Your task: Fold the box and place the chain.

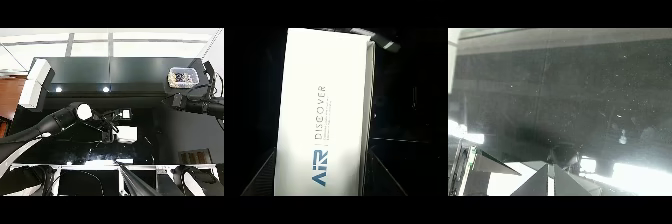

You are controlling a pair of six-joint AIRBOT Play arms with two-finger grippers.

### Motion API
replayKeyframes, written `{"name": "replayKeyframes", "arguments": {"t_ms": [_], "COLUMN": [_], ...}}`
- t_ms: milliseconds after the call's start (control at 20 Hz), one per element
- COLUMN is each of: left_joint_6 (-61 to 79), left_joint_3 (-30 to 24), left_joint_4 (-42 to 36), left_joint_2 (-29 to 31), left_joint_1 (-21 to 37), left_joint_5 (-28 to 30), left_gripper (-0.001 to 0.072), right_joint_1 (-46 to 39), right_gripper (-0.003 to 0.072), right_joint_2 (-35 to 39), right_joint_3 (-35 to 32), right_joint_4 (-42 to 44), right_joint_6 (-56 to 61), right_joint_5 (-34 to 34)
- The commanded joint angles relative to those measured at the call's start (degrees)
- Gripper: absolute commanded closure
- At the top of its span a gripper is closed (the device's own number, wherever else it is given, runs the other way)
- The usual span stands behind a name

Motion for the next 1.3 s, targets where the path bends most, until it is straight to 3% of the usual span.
{"name": "replayKeyframes", "arguments": {"t_ms": [0,250,550,750,800,850,900,950,1100,1250], "left_joint_6": [-0.1,-0.1,-2.0,-3.9,-4.3,-5.6,-8.3,-11.3,-22.8,-25.8], "left_joint_3": [0.0,-0.1,-1.2,-1.2,-1.2,-1.2,-1.2,-1.2,-1.3,-3.3], "left_joint_4": [1.3,1.6,2.1,6.1,6.1,6.4,8.2,10.5,18.8,20.2], "left_joint_2": [-0.1,-0.1,-3.7,-4.9,-4.9,-4.7,-4.3,-3.5,1.0,7.9], "left_joint_1": [-0.2,-0.9,-5.7,-7.3,-7.2,-6.9,-6.3,-5.3,1.5,13.9], "left_joint_5": [0.4,0.7,8.0,8.5,8.4,8.1,7.2,5.9,-2.6,-10.1], "left_gripper": [-0.0001,-0.0005,-0.0005,0.0007,0.0054,0.0188,0.0307,0.0325,0.0325,0.0325], "right_joint_1": [0.0,0.0,0.0,0.0,0.0,0.0,0.0,0.0,0.0,0.0], "right_gripper": [0.0635,0.0635,0.0635,0.0635,0.0635,0.0635,0.0635,0.0635,0.0635,0.0635], "right_joint_2": [0.0,0.0,0.0,0.0,0.0,0.0,0.0,0.0,0.0,0.0], "right_joint_3": [0.0,0.0,0.0,0.0,0.0,0.0,0.0,0.0,0.0,0.0], "right_joint_4": [0.0,0.0,0.0,0.0,0.0,0.0,0.0,0.0,0.0,0.0], "right_joint_6": [0.0,0.0,0.0,0.0,0.0,0.0,0.0,0.0,0.0,-0.1], "right_joint_5": [0.0,0.0,-1.3,-1.3,-1.3,-1.3,-1.3,-1.3,-1.3,-1.4]}}
